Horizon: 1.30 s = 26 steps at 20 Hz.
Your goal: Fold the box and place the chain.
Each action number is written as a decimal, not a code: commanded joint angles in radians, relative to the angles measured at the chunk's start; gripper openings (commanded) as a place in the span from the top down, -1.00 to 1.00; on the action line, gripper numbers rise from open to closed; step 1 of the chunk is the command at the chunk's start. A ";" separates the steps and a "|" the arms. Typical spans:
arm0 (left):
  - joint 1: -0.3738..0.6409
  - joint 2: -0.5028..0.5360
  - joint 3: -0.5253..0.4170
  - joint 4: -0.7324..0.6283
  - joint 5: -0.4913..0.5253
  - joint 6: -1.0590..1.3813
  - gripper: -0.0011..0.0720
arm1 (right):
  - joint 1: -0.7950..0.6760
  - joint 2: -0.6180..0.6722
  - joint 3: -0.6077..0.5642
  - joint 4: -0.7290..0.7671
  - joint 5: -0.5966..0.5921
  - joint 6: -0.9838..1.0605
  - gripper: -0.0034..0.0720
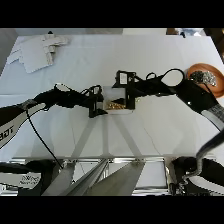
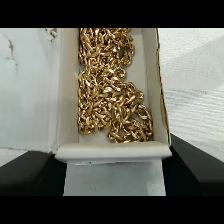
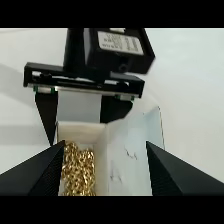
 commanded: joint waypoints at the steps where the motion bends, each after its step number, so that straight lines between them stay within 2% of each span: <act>1: 0.000 0.000 0.000 0.000 0.000 0.000 0.72 | -0.112 0.044 0.001 -0.007 0.114 0.000 -0.48; 4: 0.000 0.000 0.000 0.000 0.000 0.000 0.72 | -0.277 0.061 0.001 -0.010 0.192 -0.004 -0.48; 8: 0.000 0.000 0.000 0.000 0.000 0.000 0.72 | -0.409 -0.009 0.001 -0.017 0.156 -0.082 -0.45; 10: 0.000 0.000 0.000 0.000 0.000 0.000 0.72 | -0.405 -0.097 0.001 -0.059 0.148 -0.120 -0.45; 14: 0.000 0.000 0.000 0.000 0.000 0.000 0.72 | -0.342 -0.249 0.001 -0.278 0.127 -0.136 -0.45; 19: 0.000 0.000 0.000 0.000 0.000 0.000 0.72 | -0.276 -0.343 0.001 -0.283 0.063 -0.136 -0.45; 24: 0.000 0.000 0.000 0.000 0.000 0.000 0.72 | -0.227 -0.374 0.001 -0.282 -0.027 -0.124 -0.45; 25: 0.000 0.000 0.000 0.000 0.000 0.000 0.72 | -0.220 -0.374 0.001 -0.282 -0.046 -0.101 -0.40; 26: 0.000 0.000 0.000 0.000 0.000 0.000 0.72 | -0.216 -0.374 0.001 -0.283 -0.053 -0.085 -0.14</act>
